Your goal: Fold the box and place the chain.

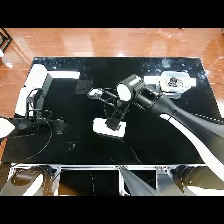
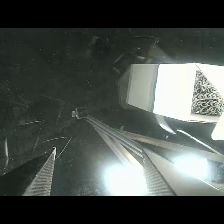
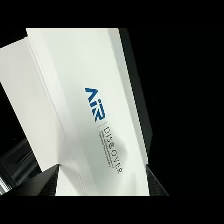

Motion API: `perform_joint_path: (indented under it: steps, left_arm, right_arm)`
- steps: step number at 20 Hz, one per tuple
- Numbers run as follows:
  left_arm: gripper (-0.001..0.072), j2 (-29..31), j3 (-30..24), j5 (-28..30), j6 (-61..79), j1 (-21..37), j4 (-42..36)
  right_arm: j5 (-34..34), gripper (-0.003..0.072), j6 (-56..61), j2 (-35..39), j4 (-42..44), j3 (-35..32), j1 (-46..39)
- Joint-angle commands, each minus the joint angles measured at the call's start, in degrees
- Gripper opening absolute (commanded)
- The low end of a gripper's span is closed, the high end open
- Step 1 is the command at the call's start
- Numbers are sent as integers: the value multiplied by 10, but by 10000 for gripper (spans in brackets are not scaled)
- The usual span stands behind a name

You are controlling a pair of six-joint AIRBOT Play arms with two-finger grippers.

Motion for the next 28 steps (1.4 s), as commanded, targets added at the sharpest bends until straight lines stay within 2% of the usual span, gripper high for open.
perform_joint_path:
  steps: [1, 13, 14, 16, 17, 20, 23, 28]
  left_arm:
    - [634, 0, 0, 0, 0, 0, 0]
    - [634, 0, 0, 0, 0, 0, 0]
    - [634, 0, 0, 0, 0, 0, 0]
    - [634, 0, 0, 0, 0, 0, 0]
    - [634, 0, 0, 0, 0, 0, 0]
    - [634, 0, 0, 0, 0, 0, 0]
    - [634, 0, 0, 0, 0, 0, 0]
    - [634, 0, 0, -1, -1, 0, 0]
  right_arm:
    - [-2, 593, -11, 0, 1, -6, 1]
    - [-5, 598, -29, -2, 1, -6, 5]
    - [-5, 622, -31, -2, 3, -6, 7]
    - [-6, 624, -44, -2, 10, -6, 9]
    - [-6, 720, -47, -2, 13, -6, 9]
    - [-1, 720, -47, -2, 11, -6, 9]
    - [44, 719, -28, -2, 9, -6, 15]
    - [12, 718, -14, -2, -21, -7, 30]
